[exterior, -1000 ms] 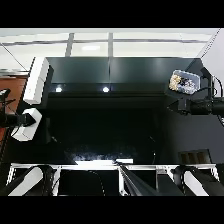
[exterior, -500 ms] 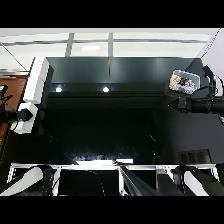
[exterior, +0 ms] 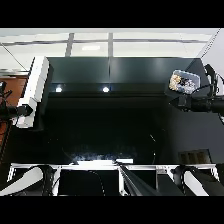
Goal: Fold the box and place the chain.
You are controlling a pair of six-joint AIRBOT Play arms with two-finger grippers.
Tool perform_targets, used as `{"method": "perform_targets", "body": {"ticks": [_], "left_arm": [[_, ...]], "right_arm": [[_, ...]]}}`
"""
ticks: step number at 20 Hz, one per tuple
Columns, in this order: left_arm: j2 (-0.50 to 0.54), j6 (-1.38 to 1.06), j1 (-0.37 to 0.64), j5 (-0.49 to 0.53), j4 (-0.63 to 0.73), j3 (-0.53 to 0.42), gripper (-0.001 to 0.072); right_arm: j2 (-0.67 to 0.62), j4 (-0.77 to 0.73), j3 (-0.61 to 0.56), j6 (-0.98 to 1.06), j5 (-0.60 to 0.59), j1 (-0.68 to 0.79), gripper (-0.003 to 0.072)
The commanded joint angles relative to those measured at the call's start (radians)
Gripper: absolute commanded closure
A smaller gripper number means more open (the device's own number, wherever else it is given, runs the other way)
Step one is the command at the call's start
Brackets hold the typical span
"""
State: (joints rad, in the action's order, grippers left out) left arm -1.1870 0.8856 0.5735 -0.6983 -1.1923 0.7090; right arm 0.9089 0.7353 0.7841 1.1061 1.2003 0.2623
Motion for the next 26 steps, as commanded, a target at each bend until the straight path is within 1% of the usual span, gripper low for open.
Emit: {"method": "perform_targets", "body": {"ticks": [1,2,5,8,10,12,13,14,15,17,18,19,20,21,23,24,25,26], "left_arm": [[-0.004,0.0,-0.024,0.014,0.003,0.002,0.0266],[-0.004,0.001,-0.027,0.01,0.003,0.007,-0.001],[0.016,0.005,-0.027,-0.018,-0.016,0.071,-0.0004],[0.075,0.005,-0.04,-0.023,-0.002,0.189,-0.0004],[0.108,0.005,-0.075,-0.03,0.071,0.263,-0.0004],[0.137,0.005,-0.14,-0.058,0.196,0.315,0.0012],[0.15,0.005,-0.187,-0.085,0.253,0.335,0.0166],[0.161,0.005,-0.234,-0.129,0.283,0.352,0.0471],[0.175,0.002,-0.289,-0.18,0.293,0.361,0.0685],[0.216,0.028,-0.413,-0.231,0.286,0.349,0.0688],[0.246,0.059,-0.475,-0.22,0.281,0.325,0.0688],[0.285,0.085,-0.544,-0.187,0.277,0.284,0.0689],[0.331,0.114,-0.608,-0.125,0.264,0.228,0.0689],[0.388,0.15,-0.675,-0.031,0.227,0.152,0.0689],[0.489,0.227,-0.776,0.145,0.124,-0.01,0.0688],[0.523,0.253,-0.798,0.197,0.089,-0.074,0.0687],[0.552,0.28,-0.798,0.224,0.078,-0.13,0.0686],[0.57,0.294,-0.786,0.227,0.078,-0.165,0.0685]], "right_arm": [[0.0,-0.001,0.001,0.0,-0.008,-0.001,0.067],[0.0,-0.001,0.001,0.0,-0.008,-0.001,0.067],[0.0,-0.001,0.001,0.0,0.0,-0.001,0.067],[0.0,-0.001,0.001,0.0,0.011,-0.003,0.067],[0.0,-0.001,0.001,-0.002,0.006,-0.003,0.067],[-0.001,-0.002,0.002,-0.003,0.017,-0.003,0.0671],[-0.003,-0.003,0.002,-0.003,0.035,-0.003,0.0671],[-0.016,0.001,0.002,-0.003,0.057,-0.01,0.0672],[-0.039,0.011,0.002,-0.003,0.076,-0.026,0.0672],[-0.125,0.098,0.002,0.003,0.067,-0.091,0.0672],[-0.171,0.167,0.002,0.013,0.031,-0.134,0.0673],[-0.219,0.255,0.0,0.028,-0.034,-0.184,0.0673],[-0.257,0.344,-0.006,0.035,-0.123,-0.237,0.0673],[-0.281,0.412,-0.021,0.035,-0.217,-0.28,0.0673],[-0.285,0.486,-0.076,0.035,-0.409,-0.332,0.0672],[-0.279,0.496,-0.114,0.035,-0.494,-0.334,0.0672],[-0.269,0.497,-0.16,0.035,-0.578,-0.33,0.0671],[-0.257,0.498,-0.198,0.034,-0.637,-0.327,0.067]]}}
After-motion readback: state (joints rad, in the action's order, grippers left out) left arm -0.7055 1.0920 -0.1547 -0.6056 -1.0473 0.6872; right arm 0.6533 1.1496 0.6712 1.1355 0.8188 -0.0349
